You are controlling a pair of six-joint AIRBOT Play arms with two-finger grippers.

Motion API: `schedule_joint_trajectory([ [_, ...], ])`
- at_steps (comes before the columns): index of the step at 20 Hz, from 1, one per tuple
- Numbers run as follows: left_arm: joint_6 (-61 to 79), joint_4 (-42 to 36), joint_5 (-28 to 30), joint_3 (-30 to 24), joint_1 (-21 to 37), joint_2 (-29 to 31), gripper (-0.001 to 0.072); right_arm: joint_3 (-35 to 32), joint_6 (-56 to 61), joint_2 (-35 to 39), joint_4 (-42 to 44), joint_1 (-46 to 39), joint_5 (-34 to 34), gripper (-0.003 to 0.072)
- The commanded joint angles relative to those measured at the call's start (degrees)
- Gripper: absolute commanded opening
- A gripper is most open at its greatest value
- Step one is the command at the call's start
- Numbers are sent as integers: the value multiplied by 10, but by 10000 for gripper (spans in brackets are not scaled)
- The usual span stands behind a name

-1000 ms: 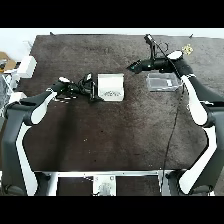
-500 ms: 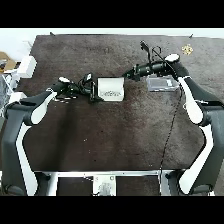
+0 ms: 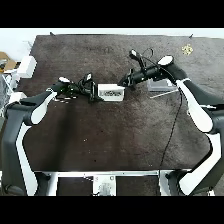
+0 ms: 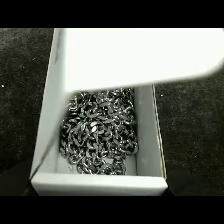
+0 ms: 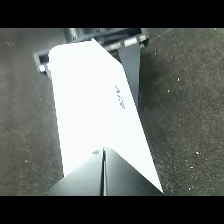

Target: Fold the box and place the chain.

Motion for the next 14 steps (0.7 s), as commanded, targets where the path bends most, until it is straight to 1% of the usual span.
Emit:
schedule_joint_trajectory([
  [1,0,0,0,0,0,0,358,-98,-113,47,25,14,-109,42],
  [2,0,0,0,0,0,0,358,-108,-148,46,51,14,-111,237],
  [3,0,0,0,0,0,0,358,-113,-172,45,71,14,-110,211],
  [6,0,0,0,0,0,0,358,-113,-198,44,100,18,-99,215],
  [7,0,0,0,0,0,0,358,-113,-210,44,100,21,-93,286],
  [8,0,0,0,0,0,0,358,-113,-219,43,99,26,-88,301],
  [11,0,0,0,0,0,0,358,-112,-222,29,81,38,-84,301],
  [14,0,0,0,0,0,0,358,-112,-224,12,82,40,-86,302],
])
